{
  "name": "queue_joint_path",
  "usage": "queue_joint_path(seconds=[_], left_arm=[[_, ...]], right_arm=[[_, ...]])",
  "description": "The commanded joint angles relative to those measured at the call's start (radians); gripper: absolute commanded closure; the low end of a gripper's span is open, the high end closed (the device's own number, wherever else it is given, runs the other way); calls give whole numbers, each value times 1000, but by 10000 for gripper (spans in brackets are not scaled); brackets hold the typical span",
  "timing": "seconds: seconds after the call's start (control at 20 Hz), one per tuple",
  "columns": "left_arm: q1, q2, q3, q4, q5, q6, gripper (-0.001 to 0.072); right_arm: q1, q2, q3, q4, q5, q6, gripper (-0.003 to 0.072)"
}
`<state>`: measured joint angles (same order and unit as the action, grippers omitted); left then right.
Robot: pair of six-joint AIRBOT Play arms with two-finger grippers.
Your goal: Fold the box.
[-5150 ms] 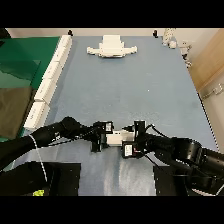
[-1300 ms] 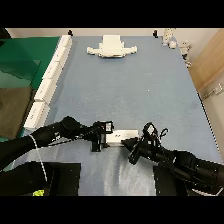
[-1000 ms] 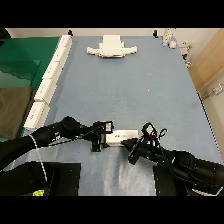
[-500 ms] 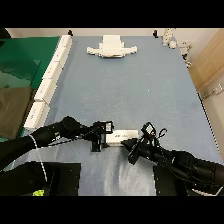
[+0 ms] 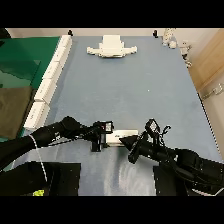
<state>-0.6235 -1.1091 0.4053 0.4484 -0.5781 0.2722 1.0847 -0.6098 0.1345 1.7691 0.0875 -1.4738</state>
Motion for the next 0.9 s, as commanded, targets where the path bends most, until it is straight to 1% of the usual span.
queue_joint_path(seconds=[0.0,0.1,0.2,0.25,0.4,0.6,0.7,0.75,0.85], left_arm=[[0,0,0,0,0,0,283],[0,0,0,0,1,0,283],[0,0,0,0,0,0,283],[0,0,0,0,0,0,283],[0,0,0,0,0,0,283],[0,0,0,0,1,0,283],[0,0,0,0,1,0,283],[0,0,0,0,1,0,283],[0,0,0,-2,1,-12,283]], right_arm=[[-4,17,63,-134,-109,-19,669],[-30,10,143,-278,-316,-19,669],[-85,-23,250,-424,-555,-16,668],[-122,-49,306,-472,-653,3,669],[-257,-144,468,-509,-888,85,669],[-442,-302,649,-504,-1184,306,669],[-508,-370,704,-489,-1272,381,669],[-532,-395,719,-478,-1278,397,669],[-554,-428,726,-477,-1252,441,669]])
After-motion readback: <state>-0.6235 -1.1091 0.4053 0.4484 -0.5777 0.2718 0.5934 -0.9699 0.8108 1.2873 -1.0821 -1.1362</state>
